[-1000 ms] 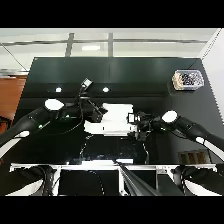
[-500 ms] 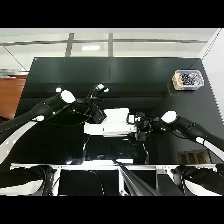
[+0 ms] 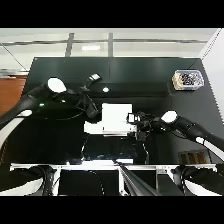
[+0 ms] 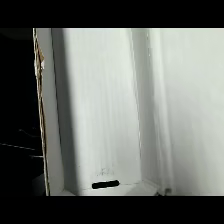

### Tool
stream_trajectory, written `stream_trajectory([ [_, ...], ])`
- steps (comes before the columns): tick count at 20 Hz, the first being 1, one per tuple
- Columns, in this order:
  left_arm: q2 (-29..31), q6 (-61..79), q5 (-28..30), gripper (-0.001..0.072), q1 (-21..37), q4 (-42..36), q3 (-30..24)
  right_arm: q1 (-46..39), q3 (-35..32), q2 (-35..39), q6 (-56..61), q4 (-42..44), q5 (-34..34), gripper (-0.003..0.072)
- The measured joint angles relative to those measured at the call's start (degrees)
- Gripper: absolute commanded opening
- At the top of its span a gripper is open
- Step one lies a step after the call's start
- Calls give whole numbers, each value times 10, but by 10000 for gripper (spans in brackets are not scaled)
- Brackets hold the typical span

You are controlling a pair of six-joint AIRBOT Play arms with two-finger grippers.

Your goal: Fold the box and place the chain.

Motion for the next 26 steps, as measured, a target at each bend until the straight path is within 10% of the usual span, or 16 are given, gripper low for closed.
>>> stream_trajectory([
  [3, 59, 66, 0, 35, 51, -68, -65, 0, 0, 0, 0, 0, 0, 131],
  [4, 73, 111, -8, 153, 63, -90, -90, 0, 0, 0, 0, 0, 0, 131],
  [5, 82, 161, -18, 528, 71, -103, -113, 0, 0, 0, 0, 1, 0, 130],
  [6, 87, 209, -26, 704, 75, -110, -132, 0, 0, 0, 0, 1, 0, 130],
  [18, 85, 403, 122, 660, -54, 8, -188, 0, 0, 0, -1, 1, 0, 131],
  [21, 79, 394, 144, 340, -80, 1, -188, 0, 0, 0, -1, 1, 0, 131],
  [26, 64, 376, 147, 259, -94, -16, -188, 0, 0, 0, -1, 1, 0, 131],
])
